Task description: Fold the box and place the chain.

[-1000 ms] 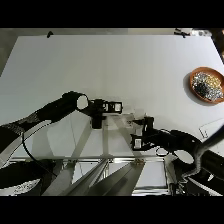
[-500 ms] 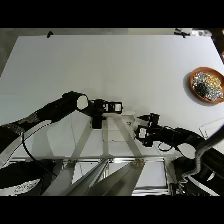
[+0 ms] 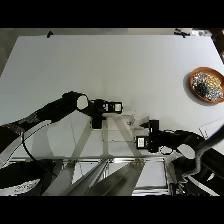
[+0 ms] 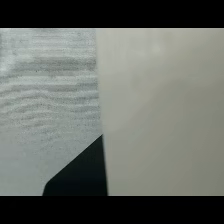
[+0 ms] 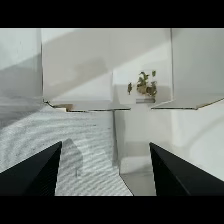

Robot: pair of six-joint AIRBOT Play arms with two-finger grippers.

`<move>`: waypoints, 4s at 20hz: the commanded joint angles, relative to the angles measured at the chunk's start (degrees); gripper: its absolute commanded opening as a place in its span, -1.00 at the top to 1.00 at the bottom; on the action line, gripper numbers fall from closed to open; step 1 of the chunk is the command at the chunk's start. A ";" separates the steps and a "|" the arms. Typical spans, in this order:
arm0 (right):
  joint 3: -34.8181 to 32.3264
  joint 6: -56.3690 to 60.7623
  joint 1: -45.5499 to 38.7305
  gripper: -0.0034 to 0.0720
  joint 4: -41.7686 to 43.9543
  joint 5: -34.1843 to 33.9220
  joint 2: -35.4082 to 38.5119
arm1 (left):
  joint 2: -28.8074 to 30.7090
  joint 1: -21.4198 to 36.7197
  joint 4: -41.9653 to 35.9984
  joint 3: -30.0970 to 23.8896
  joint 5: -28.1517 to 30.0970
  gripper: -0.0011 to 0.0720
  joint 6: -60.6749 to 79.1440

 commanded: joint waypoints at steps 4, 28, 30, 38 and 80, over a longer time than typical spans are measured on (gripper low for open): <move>-0.87 2.89 3.19 -0.66 4.83 -9.90 -5.44 | -0.02 -0.02 0.04 -0.02 0.02 0.94 0.00; 2.78 2.62 -1.77 -0.65 18.18 -11.82 -9.27 | -0.02 -0.02 0.04 -0.02 0.00 0.94 0.00; 2.78 2.32 -2.12 -0.65 18.25 -11.89 -9.27 | -0.02 -0.02 0.04 -0.02 0.02 0.94 0.00; 2.78 -14.86 -2.34 -0.65 28.55 -14.69 -9.27 | -0.02 -0.02 0.04 -0.02 0.00 0.94 0.00; 8.26 -64.89 -22.71 -0.64 58.47 9.60 -21.38 | -0.02 -0.02 0.04 -0.02 0.02 0.94 0.00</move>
